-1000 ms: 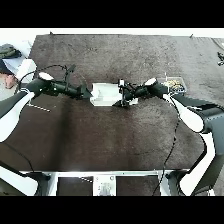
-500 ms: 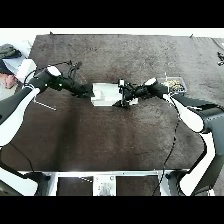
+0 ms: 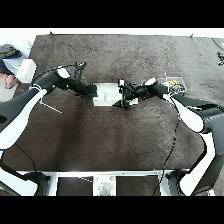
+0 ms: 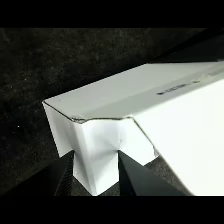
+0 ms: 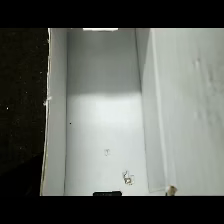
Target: Fold the box and place the chain.
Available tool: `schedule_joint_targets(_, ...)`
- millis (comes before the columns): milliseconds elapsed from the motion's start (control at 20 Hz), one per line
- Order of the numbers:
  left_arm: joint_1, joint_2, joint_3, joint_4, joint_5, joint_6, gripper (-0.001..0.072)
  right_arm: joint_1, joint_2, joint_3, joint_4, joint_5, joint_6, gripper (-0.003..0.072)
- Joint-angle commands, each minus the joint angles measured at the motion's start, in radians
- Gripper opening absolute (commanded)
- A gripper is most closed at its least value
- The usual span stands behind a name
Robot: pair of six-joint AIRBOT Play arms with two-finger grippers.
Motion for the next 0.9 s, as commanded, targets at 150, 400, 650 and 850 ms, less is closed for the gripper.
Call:
schedule_joint_targets(150, -0.018, -0.004, 0.001, 0.057, 0.045, -0.106, 0.0302, 0.0, 0.0, 0.001, 0.0, 0.0, -0.003, 0.0267)
schedule_joint_targets(400, -0.079, -0.007, 0.001, 0.216, 0.096, -0.32, 0.0302, 0.0, 0.0, 0.001, 0.0, 0.0, -0.003, 0.0267)
schedule_joint_targets(650, -0.086, -0.007, 0.001, 0.256, 0.109, -0.404, 0.0302, 0.0, 0.0, 0.001, 0.0, 0.0, -0.003, 0.0267)
schedule_joint_targets(850, -0.099, -0.09, 0.148, 0.327, -0.069, -0.451, 0.0312, 0.0, 0.0, 0.001, 0.0, 0.0, -0.003, 0.0267)
